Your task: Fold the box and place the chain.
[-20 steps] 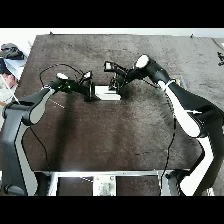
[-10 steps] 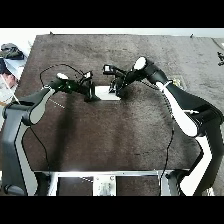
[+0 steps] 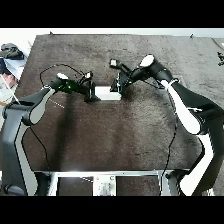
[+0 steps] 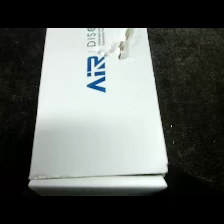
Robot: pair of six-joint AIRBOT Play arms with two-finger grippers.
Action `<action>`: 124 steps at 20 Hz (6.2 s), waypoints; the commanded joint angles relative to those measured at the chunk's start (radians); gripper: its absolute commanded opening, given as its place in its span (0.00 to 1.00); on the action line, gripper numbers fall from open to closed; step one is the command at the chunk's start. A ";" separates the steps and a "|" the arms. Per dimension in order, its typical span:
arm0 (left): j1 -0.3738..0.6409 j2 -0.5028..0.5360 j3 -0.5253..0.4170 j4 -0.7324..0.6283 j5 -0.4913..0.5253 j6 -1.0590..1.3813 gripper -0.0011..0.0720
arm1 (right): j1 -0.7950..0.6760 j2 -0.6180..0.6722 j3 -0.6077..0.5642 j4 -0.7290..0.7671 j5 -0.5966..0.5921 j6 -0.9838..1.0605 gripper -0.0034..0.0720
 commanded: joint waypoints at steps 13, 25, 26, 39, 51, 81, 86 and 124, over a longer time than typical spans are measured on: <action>0.000 0.000 0.000 0.000 0.002 0.000 0.72 | -0.033 -0.051 -0.094 -0.013 -0.034 0.092 0.03; 0.000 0.000 0.000 0.000 0.002 0.000 0.72 | -0.072 0.396 -0.168 0.231 -0.041 0.137 0.02; 0.000 0.000 0.000 0.000 0.002 0.000 0.72 | -0.073 0.468 -0.229 0.230 -0.079 0.137 0.02; 0.000 0.000 0.000 0.000 0.002 0.000 0.72 | -0.073 1.584 -1.501 0.276 -1.161 0.129 0.03; 0.000 0.000 0.000 -0.034 -0.002 0.000 0.72 | -0.073 1.798 -1.663 0.275 -1.197 0.129 0.03; 0.616 0.298 -0.191 0.255 0.839 -0.863 0.03 | -0.073 1.798 -1.663 0.275 -1.198 0.128 0.03; 0.617 0.224 -0.183 0.213 0.826 -0.772 0.03 | -0.073 1.798 -1.663 0.275 -1.198 0.128 0.03; 0.616 1.243 -0.776 -0.456 0.862 -0.223 0.02 | -0.073 1.798 -1.663 0.275 -1.198 0.129 0.03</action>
